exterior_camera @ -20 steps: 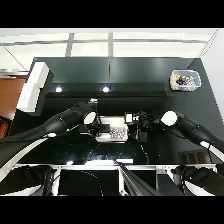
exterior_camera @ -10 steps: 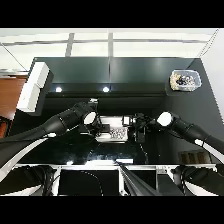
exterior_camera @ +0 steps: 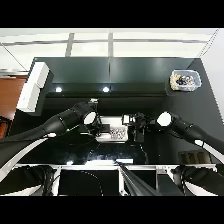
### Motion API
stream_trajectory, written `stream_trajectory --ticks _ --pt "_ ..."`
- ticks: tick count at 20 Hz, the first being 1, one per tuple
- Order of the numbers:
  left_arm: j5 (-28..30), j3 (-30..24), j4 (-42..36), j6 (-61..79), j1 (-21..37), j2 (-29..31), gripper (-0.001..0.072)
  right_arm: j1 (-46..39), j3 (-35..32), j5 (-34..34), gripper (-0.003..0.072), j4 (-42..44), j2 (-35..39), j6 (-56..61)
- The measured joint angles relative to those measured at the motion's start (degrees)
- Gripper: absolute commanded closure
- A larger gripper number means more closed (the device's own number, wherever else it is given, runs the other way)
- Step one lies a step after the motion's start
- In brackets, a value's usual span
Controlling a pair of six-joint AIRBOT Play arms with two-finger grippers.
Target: Fold the box and place the chain.
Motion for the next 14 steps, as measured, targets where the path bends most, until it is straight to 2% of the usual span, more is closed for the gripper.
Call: stream_trajectory --ticks 4,8,11,14 --pt "0.0 0.0 0.0 0.0 0.0 0.0 0.0679 0.0 0.0 0.6 0.0671 -8.3 4.1 10.8" --pt "0.0 0.0 0.0 0.0 0.0 0.0 0.0679 -0.2 0.3 4.6 0.0670 -13.2 11.7 19.8" --pt "0.0 0.0 0.0 0.0 0.0 0.0 0.0679 -0.5 2.0 9.3 0.0669 -12.3 16.8 26.9" --pt "0.1 0.0 0.1 0.0 0.0 0.0 0.0679 -0.6 3.7 11.5 0.0669 -5.2 19.4 34.8"
